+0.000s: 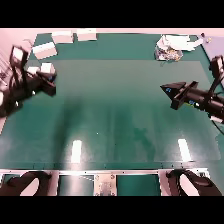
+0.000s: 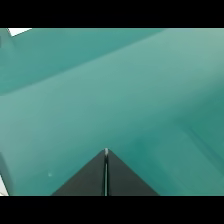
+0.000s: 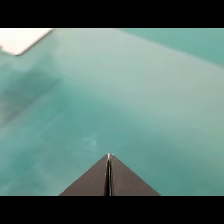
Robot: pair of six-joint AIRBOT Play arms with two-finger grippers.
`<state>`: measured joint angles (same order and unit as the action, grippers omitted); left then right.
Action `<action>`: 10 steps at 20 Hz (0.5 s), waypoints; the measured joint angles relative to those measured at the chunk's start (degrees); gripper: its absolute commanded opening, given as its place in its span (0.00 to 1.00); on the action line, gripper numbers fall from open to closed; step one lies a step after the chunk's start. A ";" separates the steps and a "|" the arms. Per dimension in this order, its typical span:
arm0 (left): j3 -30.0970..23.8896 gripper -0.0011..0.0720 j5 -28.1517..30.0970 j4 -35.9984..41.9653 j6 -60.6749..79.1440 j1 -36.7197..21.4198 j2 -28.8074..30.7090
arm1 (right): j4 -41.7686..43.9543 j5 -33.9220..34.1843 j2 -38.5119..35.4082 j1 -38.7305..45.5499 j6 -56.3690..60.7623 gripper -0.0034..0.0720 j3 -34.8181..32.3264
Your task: Fold the box and place the chain.
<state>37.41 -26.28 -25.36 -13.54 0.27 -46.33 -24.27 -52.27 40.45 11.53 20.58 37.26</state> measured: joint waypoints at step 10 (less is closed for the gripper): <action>-25.51 0.04 7.21 6.78 2.49 6.97 16.98 | -0.39 16.96 -21.86 0.02 -0.07 0.06 -23.98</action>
<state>11.90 -19.07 -18.59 -11.05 7.25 -29.34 -24.67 -35.31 18.59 11.55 20.51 13.28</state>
